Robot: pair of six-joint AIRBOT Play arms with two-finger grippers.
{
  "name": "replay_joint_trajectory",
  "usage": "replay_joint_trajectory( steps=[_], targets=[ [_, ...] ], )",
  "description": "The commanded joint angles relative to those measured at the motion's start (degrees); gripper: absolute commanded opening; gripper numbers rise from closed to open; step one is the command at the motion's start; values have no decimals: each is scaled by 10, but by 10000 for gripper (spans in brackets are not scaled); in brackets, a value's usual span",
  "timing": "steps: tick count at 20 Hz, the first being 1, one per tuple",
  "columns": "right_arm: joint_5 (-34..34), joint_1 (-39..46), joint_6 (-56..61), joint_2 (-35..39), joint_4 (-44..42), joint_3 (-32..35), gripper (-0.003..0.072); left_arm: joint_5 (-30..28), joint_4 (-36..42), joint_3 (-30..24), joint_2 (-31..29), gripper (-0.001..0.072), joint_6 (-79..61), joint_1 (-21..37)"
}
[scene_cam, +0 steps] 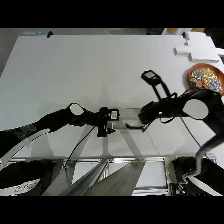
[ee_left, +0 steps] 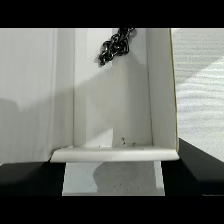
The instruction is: Fold the box and place the chain.
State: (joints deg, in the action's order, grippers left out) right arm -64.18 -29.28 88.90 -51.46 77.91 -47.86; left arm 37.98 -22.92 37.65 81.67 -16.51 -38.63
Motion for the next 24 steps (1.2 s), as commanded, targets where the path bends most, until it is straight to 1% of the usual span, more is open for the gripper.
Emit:
replay_joint_trajectory(
  steps=[1,2,4,5,6,7,8,10,12,15,18,21,22,23,24],
  targets=[
    [-67,75,85,7,102,4,21,0,0,0,0,275,0,0],
    [-57,94,92,4,108,19,21,0,0,0,0,275,0,0],
    [-2,118,101,-8,108,61,22,0,0,0,0,275,0,0],
    [36,120,103,-18,108,81,72,0,0,0,0,275,0,0],
    [67,120,103,-32,108,94,185,0,0,0,0,275,0,0],
    [83,120,104,-49,108,98,210,0,0,0,0,275,0,0],
    [95,120,113,-72,108,98,213,0,0,0,0,275,0,0],
    [112,120,116,-113,108,98,245,0,0,0,0,275,0,0],
    [125,120,117,-145,108,98,299,0,0,0,0,275,0,0],
    [147,120,118,-176,108,98,299,0,0,0,0,275,0,0],
    [164,120,118,-185,108,98,298,0,0,0,0,275,0,0],
    [165,120,133,-202,108,98,297,0,0,0,0,275,0,0],
    [162,120,133,-209,106,98,272,0,0,0,0,275,0,0],
    [156,120,133,-212,104,98,157,0,0,0,0,275,0,0],
    [151,120,132,-211,104,98,77,0,0,0,0,275,0,0]
  ],
)
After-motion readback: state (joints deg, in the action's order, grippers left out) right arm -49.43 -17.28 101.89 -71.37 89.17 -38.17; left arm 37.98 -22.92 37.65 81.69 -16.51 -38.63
